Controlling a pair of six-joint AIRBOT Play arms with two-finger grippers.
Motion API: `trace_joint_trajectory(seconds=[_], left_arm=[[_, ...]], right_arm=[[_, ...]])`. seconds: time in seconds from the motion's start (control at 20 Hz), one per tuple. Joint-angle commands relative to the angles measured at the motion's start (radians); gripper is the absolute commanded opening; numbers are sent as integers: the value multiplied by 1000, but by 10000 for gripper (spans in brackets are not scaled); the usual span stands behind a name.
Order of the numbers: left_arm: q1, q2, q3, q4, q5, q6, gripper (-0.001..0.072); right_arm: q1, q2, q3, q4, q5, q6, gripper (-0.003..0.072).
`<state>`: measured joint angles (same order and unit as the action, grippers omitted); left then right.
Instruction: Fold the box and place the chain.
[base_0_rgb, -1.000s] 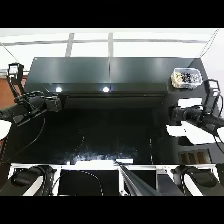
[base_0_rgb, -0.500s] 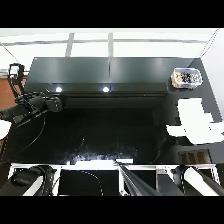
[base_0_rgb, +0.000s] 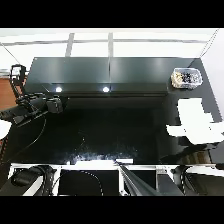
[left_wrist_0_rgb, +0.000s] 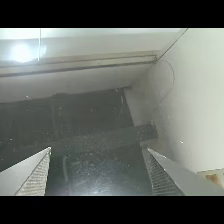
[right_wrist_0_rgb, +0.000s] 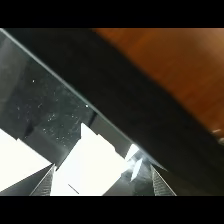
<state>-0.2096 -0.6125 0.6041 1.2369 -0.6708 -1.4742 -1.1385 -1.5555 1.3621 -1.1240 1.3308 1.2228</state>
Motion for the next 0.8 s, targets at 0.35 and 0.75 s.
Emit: trace_joint_trajectory(seconds=[0.35,0.75], left_arm=[[0,0,0,0,-2,0,707],[0,0,0,0,-2,0,707]], right_arm=[[1,-208,69,130,198,-212,713],[70,-206,68,96,270,-252,13]])
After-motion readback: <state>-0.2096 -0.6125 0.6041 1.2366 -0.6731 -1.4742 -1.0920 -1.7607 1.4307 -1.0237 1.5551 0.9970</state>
